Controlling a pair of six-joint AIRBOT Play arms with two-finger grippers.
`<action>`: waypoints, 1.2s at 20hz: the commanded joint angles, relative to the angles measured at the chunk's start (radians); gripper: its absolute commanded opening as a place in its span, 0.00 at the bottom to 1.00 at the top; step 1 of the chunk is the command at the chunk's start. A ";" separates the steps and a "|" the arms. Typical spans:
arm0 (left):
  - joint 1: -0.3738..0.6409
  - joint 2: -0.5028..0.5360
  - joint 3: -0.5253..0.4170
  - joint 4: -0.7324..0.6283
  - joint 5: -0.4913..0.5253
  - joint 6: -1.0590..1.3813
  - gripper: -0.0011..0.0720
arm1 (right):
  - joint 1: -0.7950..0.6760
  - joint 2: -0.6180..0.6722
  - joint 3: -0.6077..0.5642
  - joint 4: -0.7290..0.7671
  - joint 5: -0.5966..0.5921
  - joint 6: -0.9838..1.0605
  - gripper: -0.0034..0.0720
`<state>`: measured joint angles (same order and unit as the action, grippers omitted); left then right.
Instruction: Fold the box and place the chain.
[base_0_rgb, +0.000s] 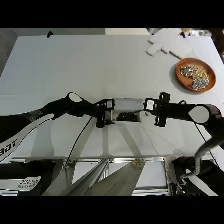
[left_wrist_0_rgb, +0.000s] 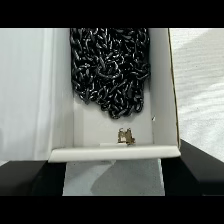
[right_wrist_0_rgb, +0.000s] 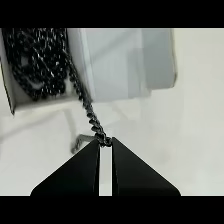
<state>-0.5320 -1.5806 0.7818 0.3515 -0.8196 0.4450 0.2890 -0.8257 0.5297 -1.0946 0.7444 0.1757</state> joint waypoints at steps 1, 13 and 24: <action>0.000 0.001 0.001 0.001 0.000 0.000 0.06 | 0.021 0.083 0.000 0.104 0.018 0.015 0.07; 0.000 0.001 0.001 0.001 0.000 0.000 0.06 | 0.200 0.081 0.000 0.355 -0.145 0.007 0.07; 0.000 0.001 0.001 0.001 0.000 0.000 0.06 | 0.200 -0.083 0.000 0.366 -0.189 -0.002 0.53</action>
